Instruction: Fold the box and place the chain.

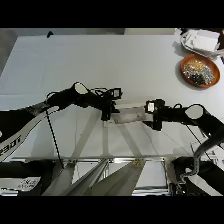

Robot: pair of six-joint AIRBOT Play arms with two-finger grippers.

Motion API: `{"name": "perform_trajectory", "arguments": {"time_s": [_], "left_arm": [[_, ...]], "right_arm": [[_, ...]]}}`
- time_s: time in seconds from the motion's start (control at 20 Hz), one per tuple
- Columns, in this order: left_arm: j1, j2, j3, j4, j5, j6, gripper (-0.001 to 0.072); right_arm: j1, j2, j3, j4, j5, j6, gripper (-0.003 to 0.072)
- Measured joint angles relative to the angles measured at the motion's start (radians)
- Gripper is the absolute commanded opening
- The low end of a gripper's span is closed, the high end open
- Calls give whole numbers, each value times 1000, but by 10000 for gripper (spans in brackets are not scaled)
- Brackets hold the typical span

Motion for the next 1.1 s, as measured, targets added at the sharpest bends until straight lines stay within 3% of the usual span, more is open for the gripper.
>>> {"name": "perform_trajectory", "arguments": {"time_s": [0.5,0.6,1.1], "left_arm": [[0,0,0,0,0,0,11],[0,0,0,0,0,0,11],[0,0,0,2,-3,1,11]], "right_arm": [[-22,-93,2,130,17,-119,681],[-25,-104,2,148,33,-144,650],[-27,-126,3,147,108,-203,640]]}}
